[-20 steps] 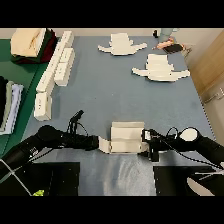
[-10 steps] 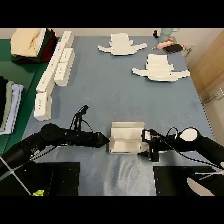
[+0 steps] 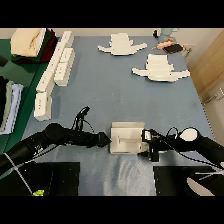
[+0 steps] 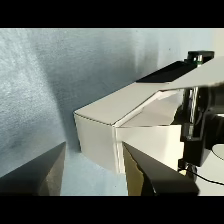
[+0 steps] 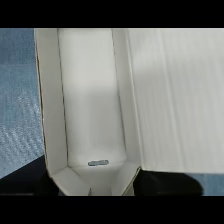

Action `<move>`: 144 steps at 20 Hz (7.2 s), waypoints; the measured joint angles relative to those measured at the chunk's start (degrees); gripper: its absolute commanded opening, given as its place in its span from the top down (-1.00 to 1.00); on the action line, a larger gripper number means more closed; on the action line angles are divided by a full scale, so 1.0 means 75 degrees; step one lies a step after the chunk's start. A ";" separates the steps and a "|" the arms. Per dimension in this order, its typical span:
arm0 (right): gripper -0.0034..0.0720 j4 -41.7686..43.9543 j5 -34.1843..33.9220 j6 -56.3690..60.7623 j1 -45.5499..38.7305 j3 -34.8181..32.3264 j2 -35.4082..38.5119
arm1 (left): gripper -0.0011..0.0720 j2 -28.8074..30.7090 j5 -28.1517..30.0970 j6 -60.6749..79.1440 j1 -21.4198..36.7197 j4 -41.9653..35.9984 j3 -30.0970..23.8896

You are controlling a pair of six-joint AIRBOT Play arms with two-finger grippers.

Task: Fold the box.

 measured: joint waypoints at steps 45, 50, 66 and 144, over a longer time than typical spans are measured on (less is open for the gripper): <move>-0.45 0.0000 0.0000 -0.0003 0.0000 -0.0003 -0.0003 | 0.88 -0.4564 -0.3130 -1.0593 -0.4208 0.8629 0.4960; -0.45 -0.0003 0.0000 0.0000 -0.0003 0.0000 0.0000 | -0.91 -0.4587 -0.3646 -1.0532 -0.4229 0.8711 0.5050; -0.45 0.0003 -0.0006 0.0003 0.0000 0.0000 -0.0003 | 0.92 -0.2506 -0.4902 -1.0086 -0.4036 0.8548 0.5671; -0.45 -0.0006 0.0006 -0.0009 0.0000 0.0000 0.0000 | -0.46 -0.2468 0.0425 1.0998 -0.1192 -0.0236 0.0924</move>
